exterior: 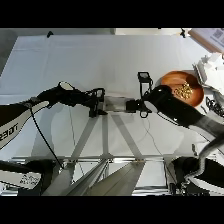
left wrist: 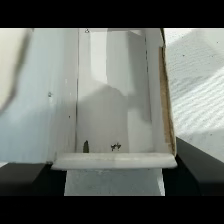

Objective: Fold the box and place the chain.

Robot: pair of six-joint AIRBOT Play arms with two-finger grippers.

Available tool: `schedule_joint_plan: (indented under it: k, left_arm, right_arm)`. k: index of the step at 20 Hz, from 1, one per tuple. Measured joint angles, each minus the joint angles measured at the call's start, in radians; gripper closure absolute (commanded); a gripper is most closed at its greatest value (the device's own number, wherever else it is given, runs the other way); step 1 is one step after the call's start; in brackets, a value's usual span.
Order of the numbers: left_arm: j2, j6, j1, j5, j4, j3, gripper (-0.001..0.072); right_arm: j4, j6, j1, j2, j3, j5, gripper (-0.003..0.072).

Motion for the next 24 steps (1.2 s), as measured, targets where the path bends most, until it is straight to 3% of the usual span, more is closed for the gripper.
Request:
schedule_joint_plan:
  k: [4,11,12,14,19,24]
  left_arm:
    - [0.000,0.000,0.000,0.000,0.000,0.000,0.0322]
    - [0.000,0.000,0.000,0.000,0.000,0.000,0.0322]
    - [0.000,0.000,0.000,-0.001,0.000,0.000,0.0322]
    - [0.000,0.000,0.000,-0.001,0.000,0.000,0.0322]
    - [0.000,0.000,0.000,-0.001,0.000,0.000,0.0322]
    - [0.000,0.000,0.000,-0.001,0.000,0.000,0.0322]
  right_arm:
    - [-0.003,-0.169,-0.084,0.121,0.000,0.032,0.0194]
    - [-0.013,-0.444,-0.495,0.165,0.000,0.001,0.0188]
    - [-0.015,-0.465,-0.550,0.158,0.000,-0.021,0.0179]
    - [-0.018,-0.494,-0.655,0.130,0.000,-0.059,0.0066]
    - [-0.010,-0.547,-0.819,-0.003,0.000,-0.141,0.0066]
    - [0.015,-0.538,-0.867,-0.138,0.023,-0.253,0.0066]
